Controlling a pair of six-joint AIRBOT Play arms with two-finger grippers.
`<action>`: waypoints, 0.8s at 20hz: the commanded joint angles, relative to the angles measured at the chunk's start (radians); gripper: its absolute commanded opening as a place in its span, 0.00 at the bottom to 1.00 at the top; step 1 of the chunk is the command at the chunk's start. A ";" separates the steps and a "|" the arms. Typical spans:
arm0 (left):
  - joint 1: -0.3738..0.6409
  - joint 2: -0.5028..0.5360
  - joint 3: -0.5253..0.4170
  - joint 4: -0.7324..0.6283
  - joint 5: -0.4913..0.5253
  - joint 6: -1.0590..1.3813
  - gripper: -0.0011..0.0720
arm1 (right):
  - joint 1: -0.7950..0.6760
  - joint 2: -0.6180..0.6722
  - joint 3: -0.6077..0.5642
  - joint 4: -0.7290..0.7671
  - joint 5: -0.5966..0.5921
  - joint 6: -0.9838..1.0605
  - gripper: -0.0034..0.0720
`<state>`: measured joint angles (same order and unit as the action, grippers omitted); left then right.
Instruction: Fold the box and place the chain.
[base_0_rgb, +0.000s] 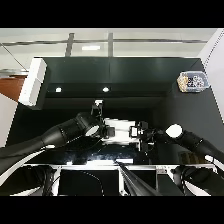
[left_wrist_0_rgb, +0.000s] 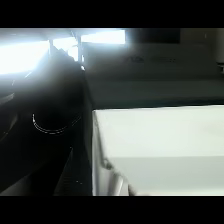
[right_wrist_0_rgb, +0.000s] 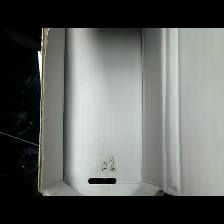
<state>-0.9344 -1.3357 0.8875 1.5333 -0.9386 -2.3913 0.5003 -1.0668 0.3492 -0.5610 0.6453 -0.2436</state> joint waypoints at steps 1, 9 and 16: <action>-0.018 -0.028 0.018 -0.002 -0.019 -0.023 0.50 | 0.001 -0.001 0.000 0.000 0.000 0.000 0.68; -0.043 -0.077 0.048 0.021 -0.053 -0.052 0.49 | 0.001 -0.001 0.000 0.000 0.000 0.000 0.67; -0.043 -0.077 0.068 0.044 -0.058 -0.077 0.49 | 0.001 -0.001 0.000 0.000 0.000 0.000 0.68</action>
